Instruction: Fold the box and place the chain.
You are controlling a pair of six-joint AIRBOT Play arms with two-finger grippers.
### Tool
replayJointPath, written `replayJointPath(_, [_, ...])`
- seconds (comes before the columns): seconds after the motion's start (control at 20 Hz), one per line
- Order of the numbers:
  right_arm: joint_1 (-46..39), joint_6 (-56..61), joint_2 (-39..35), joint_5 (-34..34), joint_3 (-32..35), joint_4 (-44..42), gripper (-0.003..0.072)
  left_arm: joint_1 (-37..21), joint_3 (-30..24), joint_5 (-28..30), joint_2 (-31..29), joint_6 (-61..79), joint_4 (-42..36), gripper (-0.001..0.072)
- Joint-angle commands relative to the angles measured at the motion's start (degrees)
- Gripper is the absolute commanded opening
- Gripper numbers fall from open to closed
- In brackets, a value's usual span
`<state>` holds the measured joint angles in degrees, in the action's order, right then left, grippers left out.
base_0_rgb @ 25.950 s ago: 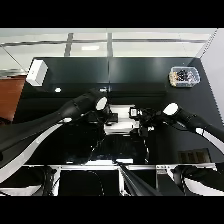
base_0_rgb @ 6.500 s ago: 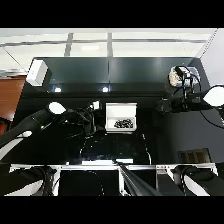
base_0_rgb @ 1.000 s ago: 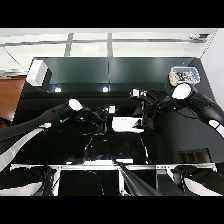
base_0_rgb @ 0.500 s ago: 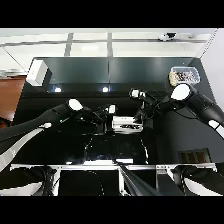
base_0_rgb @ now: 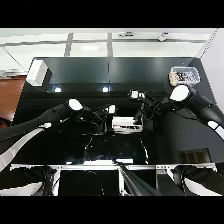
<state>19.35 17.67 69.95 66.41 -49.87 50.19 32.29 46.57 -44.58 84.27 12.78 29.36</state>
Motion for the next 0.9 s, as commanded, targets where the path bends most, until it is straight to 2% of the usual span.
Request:
replayJointPath(0.0, [1.05,0.11,0.04,-0.66,0.59,0.17,0.021,0.04,0.04,0.0,0.04,0.0,0.0,0.0384])
replayJointPath(0.1, [1.03,0.13,0.04,-1.05,0.98,0.31,0.024,0.04,0.04,0.0,0.04,0.0,0.0,0.0384])
replayJointPath(0.15, [1.05,0.15,0.04,-1.07,0.98,0.31,0.0329,0.04,0.04,0.0,0.04,0.0,0.0,0.0385])
replayJointPath(0.65, [1.01,2.82,-0.11,0.96,1.86,0.87,0.0326,0.04,0.04,0.02,0.04,-0.04,0.0,0.0384])
replayJointPath(0.85, [0.55,6.93,-4.04,1.18,1.07,0.59,0.0326,0.04,0.04,0.0,0.04,-0.04,0.0,0.0384])
